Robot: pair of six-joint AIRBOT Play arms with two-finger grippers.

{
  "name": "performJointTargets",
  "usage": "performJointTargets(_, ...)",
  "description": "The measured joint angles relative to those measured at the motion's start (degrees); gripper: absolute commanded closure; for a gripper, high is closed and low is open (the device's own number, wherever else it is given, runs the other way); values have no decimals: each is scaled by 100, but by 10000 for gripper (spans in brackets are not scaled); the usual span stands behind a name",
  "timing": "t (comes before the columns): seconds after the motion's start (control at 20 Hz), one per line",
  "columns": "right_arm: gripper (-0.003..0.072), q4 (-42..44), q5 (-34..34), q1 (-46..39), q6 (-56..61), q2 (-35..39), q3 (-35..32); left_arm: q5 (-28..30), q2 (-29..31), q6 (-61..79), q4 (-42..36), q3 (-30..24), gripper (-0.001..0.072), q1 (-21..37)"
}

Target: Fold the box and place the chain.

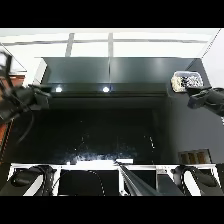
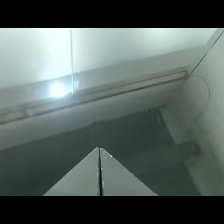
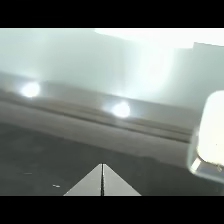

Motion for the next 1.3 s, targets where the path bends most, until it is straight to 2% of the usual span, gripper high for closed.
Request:
performJointTargets(0.15,676,-48,-560,92,-101,42,-518,308,260,-87,181,-540,683,-212)
performJointTargets(0.35,676,-96,-776,131,-153,55,-739,490,369,-149,262,-789,683,-310)
performJointTargets(1.3,676,-125,-857,142,-175,59,-822,577,407,-166,302,-874,683,-339)
